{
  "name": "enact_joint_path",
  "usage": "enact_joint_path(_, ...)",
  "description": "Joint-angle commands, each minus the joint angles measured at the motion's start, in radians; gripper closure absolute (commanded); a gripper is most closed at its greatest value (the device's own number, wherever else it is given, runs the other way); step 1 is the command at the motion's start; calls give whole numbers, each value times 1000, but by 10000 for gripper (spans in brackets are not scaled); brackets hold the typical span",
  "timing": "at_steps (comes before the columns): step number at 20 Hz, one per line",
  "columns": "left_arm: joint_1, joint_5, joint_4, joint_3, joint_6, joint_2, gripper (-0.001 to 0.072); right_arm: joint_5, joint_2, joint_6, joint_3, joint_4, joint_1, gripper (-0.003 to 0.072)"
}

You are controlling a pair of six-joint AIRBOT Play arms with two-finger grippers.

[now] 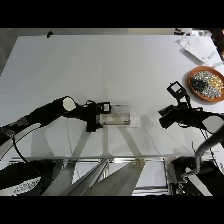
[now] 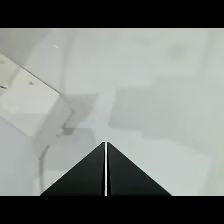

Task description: Fold the box and place the chain.

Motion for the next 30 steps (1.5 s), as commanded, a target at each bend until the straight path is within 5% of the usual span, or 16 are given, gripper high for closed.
enact_joint_path(1, 0, 0, 0, 0, 0, 1, 418, 57, -64, 122, 0, -50, -54, 678)
enact_joint_path(5, 0, 0, 0, 1, 0, 1, 418, -2, -204, 61, 1, 148, -48, 681)
enact_joint_path(10, 0, 0, 0, 1, 0, 1, 418, 27, -204, -409, 52, 587, 56, 681)
enact_joint_path(16, 0, 0, 0, 1, 0, 1, 418, -125, -394, -603, 100, 873, 204, 682)
enact_joint_path(23, 0, 0, 0, 1, 0, 1, 418, -317, -643, -515, 255, 929, 265, 679)
enact_joint_path(30, 0, 0, 0, 1, 0, 1, 418, -253, -710, -345, 255, 772, 264, 678)
